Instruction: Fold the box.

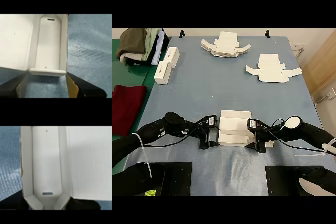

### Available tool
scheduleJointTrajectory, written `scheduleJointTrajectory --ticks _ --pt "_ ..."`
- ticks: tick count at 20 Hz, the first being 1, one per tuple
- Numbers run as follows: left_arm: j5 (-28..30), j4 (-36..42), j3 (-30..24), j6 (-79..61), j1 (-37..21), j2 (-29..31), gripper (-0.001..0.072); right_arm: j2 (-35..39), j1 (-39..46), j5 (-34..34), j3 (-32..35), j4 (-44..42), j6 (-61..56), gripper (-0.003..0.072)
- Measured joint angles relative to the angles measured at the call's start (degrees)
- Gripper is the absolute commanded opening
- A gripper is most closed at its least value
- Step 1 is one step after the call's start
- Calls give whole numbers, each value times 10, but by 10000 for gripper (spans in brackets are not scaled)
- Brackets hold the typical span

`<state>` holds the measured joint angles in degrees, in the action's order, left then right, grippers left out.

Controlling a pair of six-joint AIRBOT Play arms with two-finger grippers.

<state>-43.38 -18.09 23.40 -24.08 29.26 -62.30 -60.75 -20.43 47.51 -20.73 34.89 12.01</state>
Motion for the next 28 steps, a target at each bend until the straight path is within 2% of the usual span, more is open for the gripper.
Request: scheduleJointTrajectory --ticks 12,22,28 --pt "17 -3 19 23 36 -32 704 0 0 0 0 0 0 551" --pt "27 -70 21 78 54 -33 704 0 0 0 0 0 0 550" --pt "52 -66 22 87 68 -35 704 0 0 0 0 -1 0 550"
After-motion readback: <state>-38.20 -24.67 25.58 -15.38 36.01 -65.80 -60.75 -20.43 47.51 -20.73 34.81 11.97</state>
